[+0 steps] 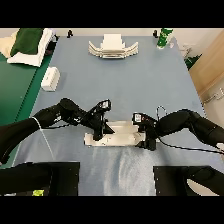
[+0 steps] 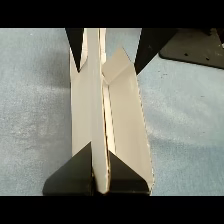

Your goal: Fold the box.

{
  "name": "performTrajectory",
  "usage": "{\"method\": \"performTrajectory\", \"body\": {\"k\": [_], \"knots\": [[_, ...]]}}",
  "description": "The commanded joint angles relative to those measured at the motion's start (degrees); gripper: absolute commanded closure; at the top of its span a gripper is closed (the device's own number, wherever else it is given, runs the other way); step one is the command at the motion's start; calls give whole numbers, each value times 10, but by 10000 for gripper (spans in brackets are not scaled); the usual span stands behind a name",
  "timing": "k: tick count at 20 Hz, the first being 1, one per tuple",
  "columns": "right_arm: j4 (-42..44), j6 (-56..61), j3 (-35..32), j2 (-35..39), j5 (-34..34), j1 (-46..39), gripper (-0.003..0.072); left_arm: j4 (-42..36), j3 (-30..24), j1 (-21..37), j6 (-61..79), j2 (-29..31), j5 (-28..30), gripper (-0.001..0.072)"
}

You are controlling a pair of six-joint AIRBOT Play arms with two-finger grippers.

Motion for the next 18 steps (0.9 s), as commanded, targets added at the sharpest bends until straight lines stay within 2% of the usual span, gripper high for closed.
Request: {"method": "performTrajectory", "body": {"k": [1,11,13,18], "knots": [[25,-45,-22,-4,48,7,-34,0,0,0,0,0,1,697],[-4,-45,-29,-34,94,35,-24,0,0,1,0,0,1,697],[-7,-45,-29,-45,95,36,103,0,0,0,0,0,1,697],[-11,-45,-29,-59,97,36,104,0,0,1,0,0,1,697]]}}
